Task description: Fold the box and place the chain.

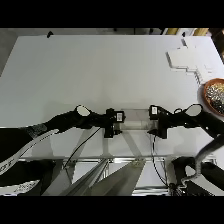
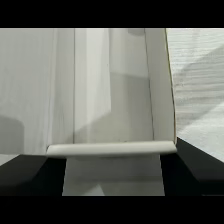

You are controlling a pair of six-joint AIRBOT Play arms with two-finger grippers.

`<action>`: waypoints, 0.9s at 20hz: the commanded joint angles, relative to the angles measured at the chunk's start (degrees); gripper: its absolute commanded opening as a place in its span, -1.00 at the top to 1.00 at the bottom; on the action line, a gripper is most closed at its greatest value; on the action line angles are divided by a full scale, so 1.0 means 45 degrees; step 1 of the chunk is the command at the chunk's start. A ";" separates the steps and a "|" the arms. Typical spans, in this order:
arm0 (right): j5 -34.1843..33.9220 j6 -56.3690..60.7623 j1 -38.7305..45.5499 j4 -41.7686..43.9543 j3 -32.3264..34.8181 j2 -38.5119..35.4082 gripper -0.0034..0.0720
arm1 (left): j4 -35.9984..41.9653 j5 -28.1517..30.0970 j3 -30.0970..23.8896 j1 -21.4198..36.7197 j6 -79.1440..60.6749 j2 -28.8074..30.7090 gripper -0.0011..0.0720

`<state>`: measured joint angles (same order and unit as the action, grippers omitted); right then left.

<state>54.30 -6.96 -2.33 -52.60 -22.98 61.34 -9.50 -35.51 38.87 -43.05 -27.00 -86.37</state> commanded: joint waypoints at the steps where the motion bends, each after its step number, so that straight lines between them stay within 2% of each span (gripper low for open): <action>1: 0.0777 0.0967 0.0005 -0.1545 -0.0053 -0.1642 -0.81 | 0.0000 0.0024 0.0005 -0.0005 0.0005 0.0005 0.12; 7: 0.1943 0.1209 0.0000 -0.1161 -0.0053 -0.5139 -0.73 | 0.0000 0.0024 0.0005 -0.0005 0.0005 0.0005 0.12; 10: 0.2540 0.0651 0.0000 0.1039 -0.0049 -0.5663 0.21 | 0.0000 0.0024 0.0005 -0.0005 0.0005 0.0005 0.12; 11: 0.2662 -0.0015 0.0000 0.2152 -0.0029 -0.5615 0.61 | 0.0000 0.0024 0.0005 -0.0005 0.0005 0.0005 0.12; 12: 0.2705 -0.0831 0.0000 0.3113 -0.0024 -0.5552 0.85 | 0.0000 0.0029 0.0005 -0.0005 0.0005 0.0005 0.12; 14: 0.1933 -0.1302 0.0000 0.4677 -0.0024 -0.5241 0.85 | 0.0000 0.0024 0.0005 -0.0005 0.0005 0.0005 0.12; 18: -0.1768 -0.1083 0.0000 0.6173 -0.0024 -0.3458 0.85 | 0.0005 0.0024 0.0005 -0.0005 0.0005 0.0005 0.12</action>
<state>56.66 -10.59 -2.31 -32.56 -23.11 41.39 -9.47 -35.40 38.87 -43.05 -26.98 -86.37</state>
